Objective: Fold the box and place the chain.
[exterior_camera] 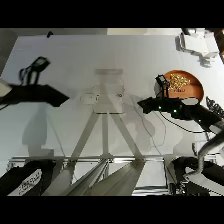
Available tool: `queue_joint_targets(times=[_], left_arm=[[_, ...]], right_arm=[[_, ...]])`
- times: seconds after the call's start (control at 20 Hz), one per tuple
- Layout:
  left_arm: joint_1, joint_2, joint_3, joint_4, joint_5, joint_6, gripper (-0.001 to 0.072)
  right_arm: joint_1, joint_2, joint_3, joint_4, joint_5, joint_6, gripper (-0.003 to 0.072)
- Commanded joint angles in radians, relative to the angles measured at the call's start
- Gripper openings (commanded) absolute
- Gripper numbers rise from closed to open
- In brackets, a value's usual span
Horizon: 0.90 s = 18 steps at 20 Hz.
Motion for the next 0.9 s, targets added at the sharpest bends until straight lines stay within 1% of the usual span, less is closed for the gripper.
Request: queue_joint_targets(times=[0.0, 0.1, 0.15, 0.2, 0.25, 0.3, 0.4, 0.5, 0.7, 0.85], left_arm=[[-0.068, -0.262, 0.195, -0.161, -0.055, 0.238, 0.0441], [-0.071, -0.371, 0.270, -0.306, -0.076, 0.410, 0.0441], [-0.071, -0.409, 0.296, -0.356, -0.083, 0.467, 0.0441], [-0.071, -0.451, 0.323, -0.407, -0.089, 0.518, 0.0506], [-0.071, -0.489, 0.346, -0.453, -0.089, 0.554, 0.0624], [-0.075, -0.523, 0.369, -0.475, -0.089, 0.566, 0.0646], [-0.094, -0.581, 0.421, -0.464, -0.095, 0.564, 0.0646], [-0.116, -0.618, 0.453, -0.464, -0.096, 0.564, 0.0646], [-0.148, -0.665, 0.463, -0.435, -0.068, 0.565, 0.0635], [-0.167, -0.700, 0.463, -0.407, -0.077, 0.565, 0.0633]], right_arm=[[0.001, 0.000, -0.001, 0.000, 0.000, 0.000, 0.0010], [0.001, 0.000, -0.001, 0.000, 0.000, 0.000, 0.0010], [0.001, 0.000, 0.000, 0.000, 0.000, 0.000, 0.0010], [0.001, 0.000, -0.001, 0.000, 0.000, 0.000, 0.0010], [0.001, 0.000, -0.001, 0.000, 0.000, 0.000, 0.0010], [0.001, 0.000, -0.001, 0.000, 0.000, 0.000, 0.0010], [0.001, -0.001, -0.001, 0.000, 0.000, 0.000, 0.0010], [0.001, 0.000, -0.001, 0.000, 0.000, 0.000, 0.0010], [0.001, 0.000, -0.001, 0.000, 0.000, 0.000, 0.0010], [0.001, 0.000, 0.000, 0.000, 0.000, 0.000, 0.0010]])
